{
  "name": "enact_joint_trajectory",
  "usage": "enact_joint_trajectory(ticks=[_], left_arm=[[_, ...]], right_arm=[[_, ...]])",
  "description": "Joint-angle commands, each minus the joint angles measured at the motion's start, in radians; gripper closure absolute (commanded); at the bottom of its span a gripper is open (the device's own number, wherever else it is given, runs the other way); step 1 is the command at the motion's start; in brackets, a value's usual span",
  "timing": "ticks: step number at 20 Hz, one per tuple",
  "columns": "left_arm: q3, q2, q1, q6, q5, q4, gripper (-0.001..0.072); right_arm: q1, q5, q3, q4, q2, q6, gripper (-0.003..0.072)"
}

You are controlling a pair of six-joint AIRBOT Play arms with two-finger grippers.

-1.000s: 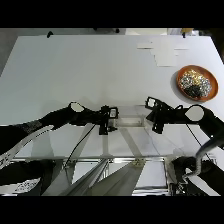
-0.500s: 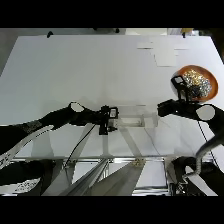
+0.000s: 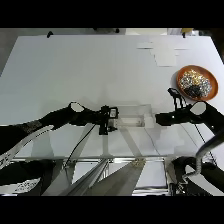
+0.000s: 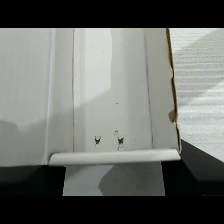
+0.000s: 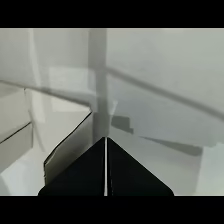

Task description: Fold the box and place the chain.

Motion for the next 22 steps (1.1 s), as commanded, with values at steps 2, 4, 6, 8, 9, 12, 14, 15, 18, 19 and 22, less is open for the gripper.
enact_joint_trajectory(ticks=[2,4,6,8,9,12,14,15,18,19,22], left_arm=[[0.001,0.0,0.0,0.0,-0.001,0.0,0.0502],[0.001,0.0,0.0,0.0,-0.001,0.0,0.0502],[0.001,0.0,0.0,0.0,-0.001,0.0,0.0502],[0.001,0.0,0.0,0.0,0.0,0.0,0.0502],[0.001,0.0,0.0,0.0,0.0,0.0,0.0502],[0.001,0.0,0.0,0.0,0.0,0.0,0.0502],[0.001,0.0,0.0,0.0,0.0,0.0,0.0502],[0.001,0.0,0.0,0.0,0.0,0.0,0.0502],[0.001,0.0,0.0,0.0,-0.001,0.0,0.0502],[0.001,0.0,0.0,0.0,0.0,0.0,0.0502],[0.001,0.0,0.0,0.0,-0.001,0.0,0.0502]], right_arm=[[0.016,0.056,-0.001,0.061,-0.036,0.008,0.0669],[0.016,0.067,-0.001,0.106,-0.035,-0.039,0.0669],[0.016,0.079,-0.001,0.143,-0.026,-0.075,0.0669],[0.016,0.083,-0.001,0.147,0.0,-0.086,0.0668],[0.016,0.083,-0.001,0.147,0.016,-0.088,0.0667],[0.016,0.084,-0.001,0.163,0.074,-0.088,0.0575],[0.016,0.093,-0.001,0.192,0.085,-0.09,0.0514],[0.016,0.103,-0.001,0.208,0.085,-0.1,0.0495],[0.016,0.115,-0.001,0.232,0.086,-0.115,0.0483],[0.016,0.122,-0.001,0.244,0.088,-0.117,0.0483],[0.038,0.123,-0.001,0.256,0.099,-0.123,0.0482]])
